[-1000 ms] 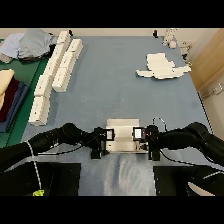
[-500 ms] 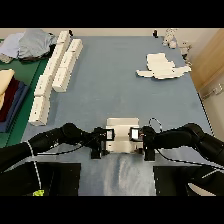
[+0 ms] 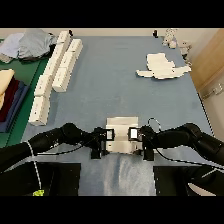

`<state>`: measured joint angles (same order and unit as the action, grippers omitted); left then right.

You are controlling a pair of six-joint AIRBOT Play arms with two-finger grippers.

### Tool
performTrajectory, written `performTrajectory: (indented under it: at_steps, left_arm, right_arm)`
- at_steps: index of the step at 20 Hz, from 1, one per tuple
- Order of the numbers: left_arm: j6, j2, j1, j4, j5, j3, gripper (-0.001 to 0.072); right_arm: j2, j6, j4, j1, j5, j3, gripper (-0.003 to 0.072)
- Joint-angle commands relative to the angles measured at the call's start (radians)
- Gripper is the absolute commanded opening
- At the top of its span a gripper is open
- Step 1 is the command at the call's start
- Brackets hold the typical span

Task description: Fold the box.

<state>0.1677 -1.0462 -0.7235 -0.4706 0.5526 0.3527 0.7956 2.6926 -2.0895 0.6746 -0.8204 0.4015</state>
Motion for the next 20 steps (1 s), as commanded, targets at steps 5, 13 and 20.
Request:
performTrajectory:
  at_steps: [5,13,20]
  left_arm:
    - [0.0,0.0,0.0,0.0,0.0,0.001,0.0474]
    - [0.0,0.0,0.0,0.0,0.0,0.001,0.0474]
    - [0.0,0.0,0.0,0.0,0.0,0.001,0.0474]
  right_arm:
    - [-0.001,-0.058,0.014,0.0,-0.019,0.001,0.0222]
    - [-0.161,-0.906,0.552,-0.016,-0.259,0.06,0.0001]
    - [-0.198,-1.493,0.802,-0.323,-0.519,0.066,0.0001]
